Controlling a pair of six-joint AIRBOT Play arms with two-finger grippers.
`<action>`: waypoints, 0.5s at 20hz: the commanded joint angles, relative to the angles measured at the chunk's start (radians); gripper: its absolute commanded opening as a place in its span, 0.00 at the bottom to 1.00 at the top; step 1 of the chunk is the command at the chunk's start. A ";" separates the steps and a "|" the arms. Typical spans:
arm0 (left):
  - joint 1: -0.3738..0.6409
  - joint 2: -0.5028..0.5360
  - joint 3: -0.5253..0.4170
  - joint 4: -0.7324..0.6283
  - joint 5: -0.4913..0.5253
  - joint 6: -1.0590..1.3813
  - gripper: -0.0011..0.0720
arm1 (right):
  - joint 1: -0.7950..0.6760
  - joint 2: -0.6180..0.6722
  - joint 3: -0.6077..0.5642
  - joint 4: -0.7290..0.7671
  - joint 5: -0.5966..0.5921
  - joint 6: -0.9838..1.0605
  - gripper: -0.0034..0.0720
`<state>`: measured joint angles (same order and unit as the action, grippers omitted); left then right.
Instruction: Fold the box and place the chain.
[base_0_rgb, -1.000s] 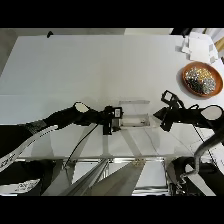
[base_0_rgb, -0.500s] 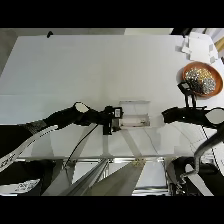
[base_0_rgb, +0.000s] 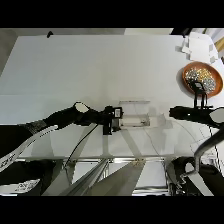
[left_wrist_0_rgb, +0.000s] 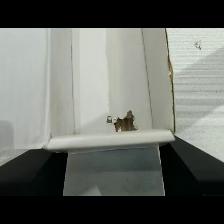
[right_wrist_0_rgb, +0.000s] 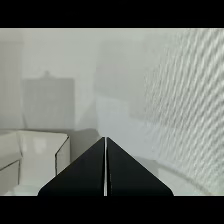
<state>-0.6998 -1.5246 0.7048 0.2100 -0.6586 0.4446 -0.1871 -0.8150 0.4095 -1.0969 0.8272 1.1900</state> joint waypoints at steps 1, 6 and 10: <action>0.000 0.000 0.000 0.000 0.000 0.000 0.11 | -0.014 -0.062 0.001 -0.001 0.058 0.002 0.06; 0.000 0.000 0.000 0.000 0.000 0.000 0.11 | 0.071 -0.137 0.000 0.056 0.073 -0.076 0.06; 0.000 0.000 0.000 0.000 0.000 0.000 0.11 | 0.133 -0.195 0.000 0.058 0.072 -0.100 0.06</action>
<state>-0.6998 -1.5242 0.7048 0.2100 -0.6586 0.4446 -0.0948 -0.9741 0.4095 -1.0481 0.8925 1.1168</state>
